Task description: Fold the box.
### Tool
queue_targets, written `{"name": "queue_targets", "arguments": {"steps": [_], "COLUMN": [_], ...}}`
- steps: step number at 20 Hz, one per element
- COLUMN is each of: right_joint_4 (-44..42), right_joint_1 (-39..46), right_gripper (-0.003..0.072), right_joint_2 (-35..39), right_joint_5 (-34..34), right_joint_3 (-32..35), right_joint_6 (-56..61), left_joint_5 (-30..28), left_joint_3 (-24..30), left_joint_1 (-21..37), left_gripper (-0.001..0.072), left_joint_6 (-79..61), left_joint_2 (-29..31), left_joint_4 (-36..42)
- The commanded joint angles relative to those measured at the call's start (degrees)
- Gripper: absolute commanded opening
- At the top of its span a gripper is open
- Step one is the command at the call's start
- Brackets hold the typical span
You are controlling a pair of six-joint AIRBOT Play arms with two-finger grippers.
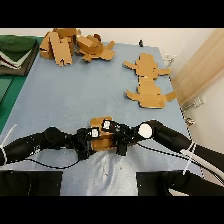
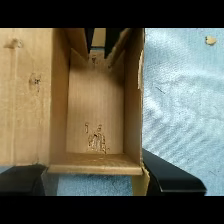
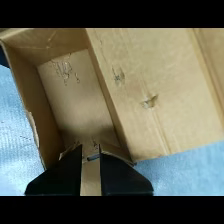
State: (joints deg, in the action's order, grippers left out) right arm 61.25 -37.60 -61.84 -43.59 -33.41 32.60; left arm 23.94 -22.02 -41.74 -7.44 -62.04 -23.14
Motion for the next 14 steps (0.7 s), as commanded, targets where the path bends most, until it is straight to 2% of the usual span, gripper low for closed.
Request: {"name": "queue_targets", "arguments": {"steps": [1,2,3,5,6,9,12,13,14], "right_joint_4": [-2.2,-2.9,-3.7,-4.6,-4.7,-4.7,-4.4,-4.3,-3.5], "right_joint_1": [0.0,0.0,0.0,0.0,0.0,0.0,0.0,0.0,0.0], "right_gripper": [0.0187,0.022,0.0326,0.0335,0.0386,0.0384,0.0265,0.0182,0.006], "right_joint_2": [-0.3,-0.3,-0.3,-0.3,-0.3,-0.3,-0.3,-0.3,-0.3], "right_joint_5": [0.1,0.2,0.1,0.1,0.0,-1.2,-1.4,-1.4,-1.3], "right_joint_3": [0.0,0.0,0.0,0.0,0.0,0.0,0.0,0.0,0.0], "right_joint_6": [-0.3,-0.3,-0.6,-0.7,-0.7,-0.7,-0.7,-0.6,0.9], "left_joint_5": [0.0,0.0,0.0,0.0,0.0,0.0,0.0,0.0,0.0], "left_joint_3": [0.0,0.0,0.0,0.0,0.0,0.0,0.0,0.0,0.0], "left_joint_1": [0.0,0.0,0.0,0.0,0.0,0.0,0.0,0.0,0.0], "left_gripper": [0.0467,0.0467,0.0467,0.0467,0.0467,0.0467,0.0467,0.0467,0.0467], "left_joint_6": [0.0,0.0,0.0,0.0,0.0,0.0,0.0,0.0,0.0], "left_joint_2": [0.0,0.0,0.0,0.0,0.0,0.0,0.0,0.0,0.0], "left_joint_4": [0.0,0.0,0.0,0.0,0.0,0.0,0.0,0.0,0.0]}}
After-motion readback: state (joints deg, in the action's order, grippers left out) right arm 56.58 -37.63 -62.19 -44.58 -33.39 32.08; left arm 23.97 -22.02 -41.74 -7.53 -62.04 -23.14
